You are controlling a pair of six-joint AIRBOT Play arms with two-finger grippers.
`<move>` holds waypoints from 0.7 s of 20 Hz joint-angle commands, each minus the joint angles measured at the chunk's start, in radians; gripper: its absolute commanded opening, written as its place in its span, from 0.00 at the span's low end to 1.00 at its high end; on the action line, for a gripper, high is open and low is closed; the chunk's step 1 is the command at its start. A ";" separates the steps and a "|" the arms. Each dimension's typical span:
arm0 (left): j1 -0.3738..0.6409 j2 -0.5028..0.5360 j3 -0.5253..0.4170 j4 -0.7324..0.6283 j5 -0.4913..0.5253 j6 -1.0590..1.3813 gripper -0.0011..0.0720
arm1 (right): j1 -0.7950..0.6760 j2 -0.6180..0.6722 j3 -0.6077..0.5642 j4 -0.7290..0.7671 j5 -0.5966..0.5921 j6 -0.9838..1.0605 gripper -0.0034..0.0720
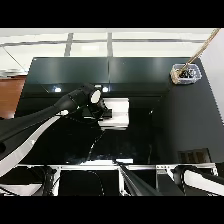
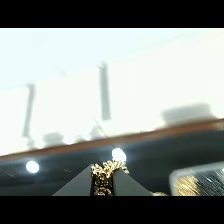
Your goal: Fold the box and place the chain.
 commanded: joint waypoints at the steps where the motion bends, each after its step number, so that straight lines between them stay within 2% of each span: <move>1: 0.001 0.000 0.001 0.000 -0.001 0.000 0.06 | 0.014 0.099 0.015 0.114 0.014 -0.039 0.06; 9: 0.001 0.000 0.001 0.000 -0.003 0.000 0.06 | 0.022 0.169 0.015 0.462 0.119 -0.111 0.06; 14: 0.001 0.000 0.001 0.000 -0.003 0.000 0.06 | 0.144 0.171 0.015 0.473 0.189 -0.112 0.07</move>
